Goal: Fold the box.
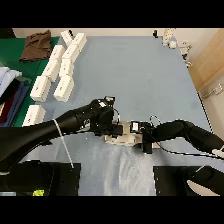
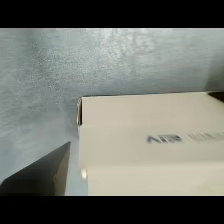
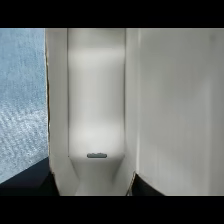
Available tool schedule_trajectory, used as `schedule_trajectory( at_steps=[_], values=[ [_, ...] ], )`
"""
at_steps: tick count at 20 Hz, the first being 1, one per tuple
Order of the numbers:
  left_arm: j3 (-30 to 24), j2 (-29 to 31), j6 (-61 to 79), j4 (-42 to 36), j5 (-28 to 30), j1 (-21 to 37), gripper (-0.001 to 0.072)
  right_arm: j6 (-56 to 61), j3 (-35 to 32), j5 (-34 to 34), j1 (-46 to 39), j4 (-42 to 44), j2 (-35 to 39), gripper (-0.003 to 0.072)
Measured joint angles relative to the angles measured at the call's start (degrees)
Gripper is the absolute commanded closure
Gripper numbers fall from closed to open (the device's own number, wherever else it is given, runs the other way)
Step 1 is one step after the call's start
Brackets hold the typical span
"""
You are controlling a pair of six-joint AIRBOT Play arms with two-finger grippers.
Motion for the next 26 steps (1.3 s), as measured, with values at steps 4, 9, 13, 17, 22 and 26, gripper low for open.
schedule_trajectory(
  at_steps=[4,9,13,17,22,26],
  values=[
    [4.66,5.62,2.29,0.83,-8.61,1.31,0.0228,0.0,0.0,0.0,0.0,0.0,0.0,0.0168],
    [6.6,10.91,3.04,2.56,-16.04,1.57,0.0691,0.0,0.0,0.0,0.0,0.0,0.0,0.0168],
    [6.91,11.98,8.81,2.99,-14.51,1.53,0.0692,0.0,0.0,0.0,0.0,0.0,0.0,0.0168],
    [6.47,12.9,21.11,3.08,-14.19,4.31,0.0693,0.0,0.0,-0.02,0.0,0.0,0.0,0.0168],
    [-0.72,18.12,62.45,-11.69,-14.49,20.46,0.0116,0.0,0.0,0.0,0.0,0.0,0.0,0.0168],
    [-11.04,20.44,95.82,-23.5,-7.37,32.79,0.0049,0.0,0.0,-0.02,0.0,0.0,0.0,0.0168]
  ],
)
